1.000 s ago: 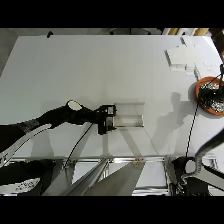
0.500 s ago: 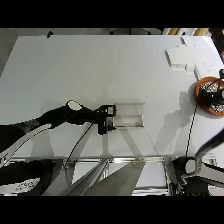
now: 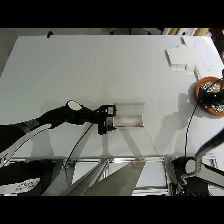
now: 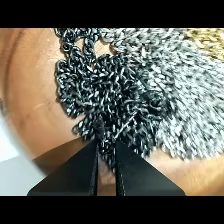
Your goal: Fold the box and place the chain.
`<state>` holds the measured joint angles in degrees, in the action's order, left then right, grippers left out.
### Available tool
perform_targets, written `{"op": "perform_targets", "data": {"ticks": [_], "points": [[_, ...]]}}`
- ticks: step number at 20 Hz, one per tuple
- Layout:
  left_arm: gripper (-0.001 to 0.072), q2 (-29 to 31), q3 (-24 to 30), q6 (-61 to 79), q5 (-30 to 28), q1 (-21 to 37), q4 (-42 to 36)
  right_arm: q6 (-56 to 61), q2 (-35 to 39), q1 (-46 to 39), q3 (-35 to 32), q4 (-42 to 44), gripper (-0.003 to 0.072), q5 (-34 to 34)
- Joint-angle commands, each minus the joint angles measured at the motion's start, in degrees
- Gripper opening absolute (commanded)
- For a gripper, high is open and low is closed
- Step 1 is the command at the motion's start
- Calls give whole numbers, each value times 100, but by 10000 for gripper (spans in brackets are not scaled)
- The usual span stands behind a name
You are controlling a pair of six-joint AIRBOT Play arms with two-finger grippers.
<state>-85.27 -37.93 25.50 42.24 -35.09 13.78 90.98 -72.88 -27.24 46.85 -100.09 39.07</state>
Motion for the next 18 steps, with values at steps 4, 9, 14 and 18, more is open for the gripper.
{"op": "perform_targets", "data": {"ticks": [4, 9, 14, 18], "points": [[210, 0, 0, 0, -2, -2, 0, -831, 1534, 4, 0, 1873, 21, 953], [210, 0, 0, 0, -2, -2, 0, -2129, 2732, 315, 0, 3788, 21, 2135], [210, 0, 0, 0, -2, -2, 0, -2555, 3351, 1657, 0, 3740, 21, 2981], [210, 0, 0, 0, -2, -2, 0, -2848, 3849, 2643, 0, 3742, 21, 3342]]}}
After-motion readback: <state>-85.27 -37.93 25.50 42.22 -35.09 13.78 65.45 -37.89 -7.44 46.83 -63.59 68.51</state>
